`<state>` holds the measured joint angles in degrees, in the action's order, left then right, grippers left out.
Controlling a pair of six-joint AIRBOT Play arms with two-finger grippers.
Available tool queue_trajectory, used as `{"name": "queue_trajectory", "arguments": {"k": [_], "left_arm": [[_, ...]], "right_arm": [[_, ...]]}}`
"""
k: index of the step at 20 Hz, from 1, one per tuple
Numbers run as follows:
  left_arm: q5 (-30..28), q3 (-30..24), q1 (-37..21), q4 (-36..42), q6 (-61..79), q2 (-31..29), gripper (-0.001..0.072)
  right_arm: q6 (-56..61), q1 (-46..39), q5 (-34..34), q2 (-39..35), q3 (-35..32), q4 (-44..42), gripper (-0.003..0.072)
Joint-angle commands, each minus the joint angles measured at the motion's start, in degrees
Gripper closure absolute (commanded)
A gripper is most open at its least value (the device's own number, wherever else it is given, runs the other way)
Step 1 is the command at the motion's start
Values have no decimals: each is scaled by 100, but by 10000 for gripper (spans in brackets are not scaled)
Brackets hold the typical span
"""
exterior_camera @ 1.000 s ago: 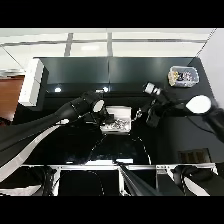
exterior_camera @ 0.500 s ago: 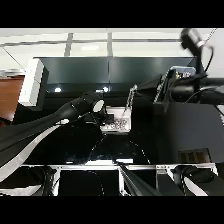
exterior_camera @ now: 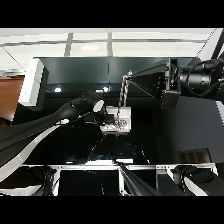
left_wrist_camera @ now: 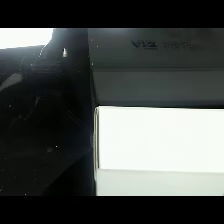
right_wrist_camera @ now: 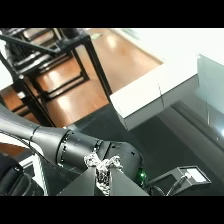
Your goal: Fold the box and place the chain.
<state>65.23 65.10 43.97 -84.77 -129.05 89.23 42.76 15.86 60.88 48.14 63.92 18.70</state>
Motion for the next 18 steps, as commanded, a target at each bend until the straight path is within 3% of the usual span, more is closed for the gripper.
{"name": "queue_trajectory", "arguments": {"k": [1,10,14,18], "left_arm": [[-2,0,-2,-7,2,-2,682],[2,0,-2,-4,2,-2,682],[2,0,-2,-4,2,-2,682],[0,0,-2,-4,2,-2,682]], "right_arm": [[-11,-133,11,-2,31,-66,679],[280,-1436,1102,-11,48,-68,674],[446,-1513,1668,-13,48,-74,675],[678,-1502,1801,-11,46,-127,674]]}}
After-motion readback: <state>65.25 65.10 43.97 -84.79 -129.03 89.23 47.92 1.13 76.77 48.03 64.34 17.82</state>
